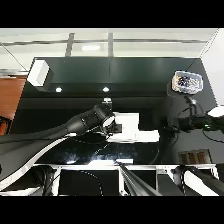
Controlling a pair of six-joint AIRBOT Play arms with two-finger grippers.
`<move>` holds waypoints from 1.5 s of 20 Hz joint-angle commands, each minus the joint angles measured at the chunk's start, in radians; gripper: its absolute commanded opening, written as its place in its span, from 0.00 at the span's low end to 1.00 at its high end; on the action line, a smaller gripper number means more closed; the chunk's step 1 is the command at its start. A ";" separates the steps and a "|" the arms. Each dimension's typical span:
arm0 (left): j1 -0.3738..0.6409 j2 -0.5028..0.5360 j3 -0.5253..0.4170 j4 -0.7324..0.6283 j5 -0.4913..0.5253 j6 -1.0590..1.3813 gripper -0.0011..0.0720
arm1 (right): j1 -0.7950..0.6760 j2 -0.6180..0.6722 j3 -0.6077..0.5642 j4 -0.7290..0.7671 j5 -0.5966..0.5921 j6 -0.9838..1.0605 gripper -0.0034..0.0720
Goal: Fold the box and place the chain.
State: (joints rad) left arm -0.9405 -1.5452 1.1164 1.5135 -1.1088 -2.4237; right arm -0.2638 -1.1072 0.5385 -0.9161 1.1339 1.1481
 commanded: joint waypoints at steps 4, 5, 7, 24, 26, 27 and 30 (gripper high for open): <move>0.001 0.000 0.000 0.000 -0.001 0.000 0.05 | 0.161 -0.111 -0.005 0.023 0.138 -0.002 0.06; 0.001 0.000 0.000 0.000 0.000 0.000 0.05 | 0.193 -0.126 -0.005 0.051 0.138 -0.021 0.06; 0.001 0.000 0.000 0.000 0.000 0.000 0.05 | 0.249 -0.152 -0.005 0.107 0.118 -0.078 0.06; 0.001 0.000 0.000 0.000 -0.003 0.000 0.06 | 0.233 -0.148 -0.004 0.415 0.247 -0.286 0.81; 0.001 0.000 0.000 0.000 -0.003 0.000 0.05 | 0.234 -0.148 -0.004 0.418 0.251 -0.285 0.83; 0.001 0.000 0.000 0.000 -0.003 0.000 0.05 | 0.235 -0.148 -0.004 0.418 0.249 -0.285 0.83; 0.001 0.000 0.000 0.000 -0.003 0.000 0.06 | 0.235 -0.148 -0.004 0.418 0.208 -0.241 0.82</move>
